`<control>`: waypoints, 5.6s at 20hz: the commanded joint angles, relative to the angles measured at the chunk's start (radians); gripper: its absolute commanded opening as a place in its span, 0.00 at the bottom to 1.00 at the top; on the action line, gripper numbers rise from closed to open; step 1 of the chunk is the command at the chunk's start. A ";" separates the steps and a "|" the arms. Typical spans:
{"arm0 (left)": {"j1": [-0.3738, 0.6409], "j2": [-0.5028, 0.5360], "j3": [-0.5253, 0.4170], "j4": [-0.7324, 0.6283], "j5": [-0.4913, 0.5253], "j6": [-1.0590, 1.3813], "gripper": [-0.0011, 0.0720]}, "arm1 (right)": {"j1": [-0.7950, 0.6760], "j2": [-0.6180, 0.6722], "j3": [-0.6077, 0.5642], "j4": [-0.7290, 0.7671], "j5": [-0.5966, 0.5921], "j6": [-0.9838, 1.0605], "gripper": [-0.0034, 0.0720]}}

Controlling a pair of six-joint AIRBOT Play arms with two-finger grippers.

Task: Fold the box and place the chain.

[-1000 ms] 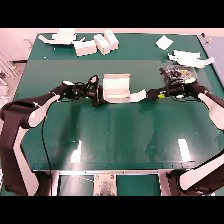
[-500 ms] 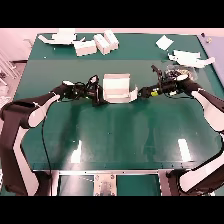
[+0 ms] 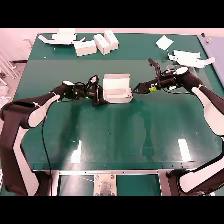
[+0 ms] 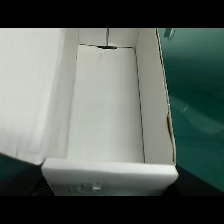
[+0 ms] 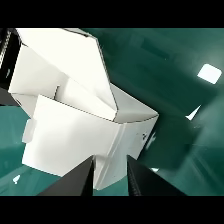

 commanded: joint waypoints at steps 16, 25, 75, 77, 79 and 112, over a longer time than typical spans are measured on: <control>0.000 0.000 0.000 0.000 -0.008 0.000 0.67 | 0.090 0.002 0.031 -0.103 -0.105 0.087 0.47; 0.000 0.000 0.000 0.000 -0.008 0.000 0.67 | 0.178 0.002 0.094 -0.294 -0.104 0.291 0.47; 0.000 0.000 0.000 -0.003 -0.053 0.000 0.67 | 0.436 -0.079 0.202 -0.832 -0.058 0.928 0.34; 0.000 0.000 0.000 -0.003 -0.053 0.000 0.67 | 0.436 -0.081 0.202 -0.832 -0.058 0.928 0.30; 0.000 0.000 0.000 -0.003 -0.053 0.000 0.67 | 0.436 -0.082 0.202 -0.832 -0.058 0.928 0.20; 0.000 0.000 0.000 -0.003 -0.053 0.000 0.67 | 0.390 0.054 0.207 -0.969 -0.044 0.927 0.72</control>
